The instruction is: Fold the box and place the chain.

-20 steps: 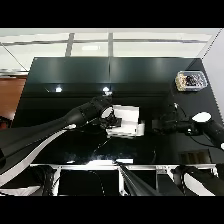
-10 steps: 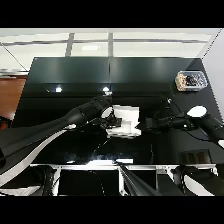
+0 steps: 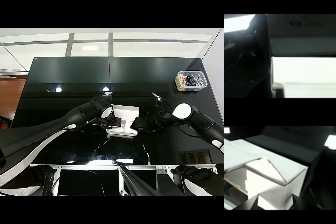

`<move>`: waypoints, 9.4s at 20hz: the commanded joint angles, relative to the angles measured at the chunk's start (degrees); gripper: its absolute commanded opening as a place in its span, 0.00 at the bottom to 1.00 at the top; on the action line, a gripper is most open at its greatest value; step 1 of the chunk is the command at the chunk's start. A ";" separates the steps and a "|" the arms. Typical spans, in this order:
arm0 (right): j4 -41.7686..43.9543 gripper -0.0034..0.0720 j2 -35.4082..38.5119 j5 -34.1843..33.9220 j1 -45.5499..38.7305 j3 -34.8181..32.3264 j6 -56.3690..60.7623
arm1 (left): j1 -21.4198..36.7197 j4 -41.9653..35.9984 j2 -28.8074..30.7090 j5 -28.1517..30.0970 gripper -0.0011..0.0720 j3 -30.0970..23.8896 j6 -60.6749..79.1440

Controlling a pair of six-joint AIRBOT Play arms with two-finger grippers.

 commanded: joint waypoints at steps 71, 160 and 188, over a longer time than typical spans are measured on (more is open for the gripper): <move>-50.49 0.56 0.02 19.89 14.84 21.14 27.15 | 0.00 0.02 0.00 -0.13 0.06 0.00 0.02; 28.37 0.07 12.26 21.57 -30.51 53.07 -15.58 | 0.00 0.17 0.00 -0.20 0.06 0.00 0.02; 16.46 0.06 11.74 31.98 -25.20 33.77 -14.56 | 0.00 0.20 0.00 -0.31 0.06 0.00 0.04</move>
